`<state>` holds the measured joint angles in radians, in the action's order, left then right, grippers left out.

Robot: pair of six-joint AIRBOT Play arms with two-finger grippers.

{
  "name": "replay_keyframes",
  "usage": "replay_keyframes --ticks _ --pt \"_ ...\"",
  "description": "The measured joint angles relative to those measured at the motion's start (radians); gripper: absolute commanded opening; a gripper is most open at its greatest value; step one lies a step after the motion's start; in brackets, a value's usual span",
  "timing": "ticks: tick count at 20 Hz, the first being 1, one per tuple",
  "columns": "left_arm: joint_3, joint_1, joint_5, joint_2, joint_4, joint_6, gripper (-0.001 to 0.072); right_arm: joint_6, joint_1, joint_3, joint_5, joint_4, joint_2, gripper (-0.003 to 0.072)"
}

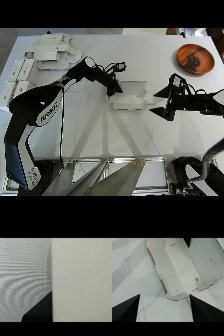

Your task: Fold the box and place the chain.

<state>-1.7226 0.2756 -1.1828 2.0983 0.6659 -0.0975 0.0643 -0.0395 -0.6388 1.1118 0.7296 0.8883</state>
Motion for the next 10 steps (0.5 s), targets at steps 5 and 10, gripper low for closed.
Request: replay_keyframes --ticks 5,10 --pt "0.000 0.000 0.000 0.000 0.000 0.000 0.0019 0.018 0.000 0.000 0.081 0.011 0.000 0.0694" --pt "0.000 0.000 0.000 0.000 0.000 0.000 0.0019 -0.014 0.000 0.004 -0.031 -0.013 0.001 0.0693"
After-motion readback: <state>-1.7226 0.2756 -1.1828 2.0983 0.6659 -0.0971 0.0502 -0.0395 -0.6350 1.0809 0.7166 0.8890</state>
